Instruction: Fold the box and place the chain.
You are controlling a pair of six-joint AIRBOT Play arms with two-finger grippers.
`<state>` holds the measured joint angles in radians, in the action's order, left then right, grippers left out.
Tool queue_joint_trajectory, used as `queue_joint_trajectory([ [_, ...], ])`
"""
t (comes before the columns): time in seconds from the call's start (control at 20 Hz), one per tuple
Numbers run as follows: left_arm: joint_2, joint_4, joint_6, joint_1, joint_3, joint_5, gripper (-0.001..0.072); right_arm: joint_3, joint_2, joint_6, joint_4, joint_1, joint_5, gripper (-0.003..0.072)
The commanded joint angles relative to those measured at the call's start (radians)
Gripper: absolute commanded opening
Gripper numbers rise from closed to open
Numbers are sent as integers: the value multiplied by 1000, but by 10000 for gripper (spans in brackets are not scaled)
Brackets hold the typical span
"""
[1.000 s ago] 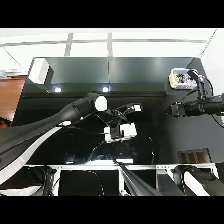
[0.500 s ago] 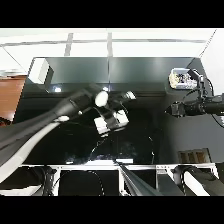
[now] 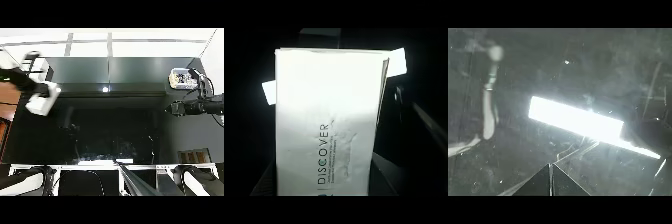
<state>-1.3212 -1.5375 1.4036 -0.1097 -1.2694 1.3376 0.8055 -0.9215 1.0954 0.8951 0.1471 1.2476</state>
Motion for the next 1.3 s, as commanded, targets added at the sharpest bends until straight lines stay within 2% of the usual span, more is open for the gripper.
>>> queue_joint_trajectory([
  [0.0, -54, 108, 40, -301, 10, -108, 326, -1, 0, 1, -3, 0, -26, 18],
  [0.1, -126, 251, -88, -369, -20, -139, 325, -1, 0, 1, -4, 0, -27, 18],
  [0.15, -169, 277, -145, -378, -50, -141, 324, -1, 0, 1, -4, 0, -34, 18],
  [0.4, -393, 237, -220, -363, -267, -160, 324, -1, 0, 1, -5, 0, -60, 19],
  [0.55, -512, 280, -237, -356, -388, -126, 326, -1, 0, 1, -6, 0, -67, 19],
  [0.7, -544, 315, -301, -325, -412, -132, 337, -1, 0, 1, -6, 0, -93, 18],
  [0.75, -544, 314, -318, -313, -417, -127, 409, -1, 0, 1, -6, 0, -98, 18],
  [0.85, -537, 312, -304, -302, -419, -126, 715, -1, 0, 1, -8, 0, -101, 19],
  [1.0, -491, 283, -176, -292, -443, -97, 715, -1, -1, 1, -16, -2, -96, 19],
  [1.1, -441, 249, -46, -285, -481, -30, 709, -1, -2, 0, -46, -5, -104, 19],
  [1.15, -402, 244, 15, -280, -481, 5, 680, -1, -3, 0, -51, -18, -114, 18],
  [1.25, -301, 249, 56, -249, -428, 31, 458, -14, -5, 0, -49, -74, -183, 19],
])
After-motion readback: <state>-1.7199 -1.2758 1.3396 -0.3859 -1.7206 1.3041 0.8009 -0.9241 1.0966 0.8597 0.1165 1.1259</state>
